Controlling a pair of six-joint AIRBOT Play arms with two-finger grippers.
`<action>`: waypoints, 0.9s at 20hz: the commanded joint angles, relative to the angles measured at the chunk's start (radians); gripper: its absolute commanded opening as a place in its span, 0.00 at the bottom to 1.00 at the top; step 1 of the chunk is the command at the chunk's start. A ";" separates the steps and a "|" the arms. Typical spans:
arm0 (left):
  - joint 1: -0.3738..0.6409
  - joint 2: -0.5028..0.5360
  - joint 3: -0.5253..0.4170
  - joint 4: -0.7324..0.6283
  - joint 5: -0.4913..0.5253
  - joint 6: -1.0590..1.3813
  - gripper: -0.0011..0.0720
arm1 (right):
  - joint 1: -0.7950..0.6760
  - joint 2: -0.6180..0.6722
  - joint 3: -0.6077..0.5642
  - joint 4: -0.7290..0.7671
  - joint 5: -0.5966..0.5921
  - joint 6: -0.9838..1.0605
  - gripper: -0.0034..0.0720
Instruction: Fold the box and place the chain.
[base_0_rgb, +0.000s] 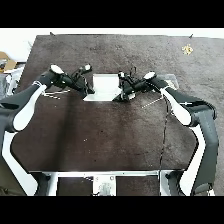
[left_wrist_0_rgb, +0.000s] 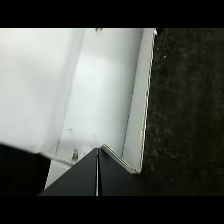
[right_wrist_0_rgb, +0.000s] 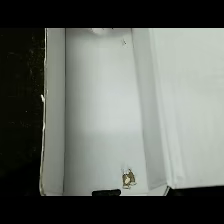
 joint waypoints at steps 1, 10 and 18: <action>0.054 0.069 0.016 0.001 -0.038 -0.195 0.02 | 0.001 0.000 0.000 -0.002 0.000 -0.002 0.63; 0.200 0.276 0.001 0.139 -0.019 -0.888 0.03 | 0.001 0.000 0.000 -0.002 0.000 -0.002 0.63; 0.203 0.275 -0.269 0.164 0.111 -1.013 0.03 | 0.001 0.000 0.000 -0.002 0.000 -0.002 0.63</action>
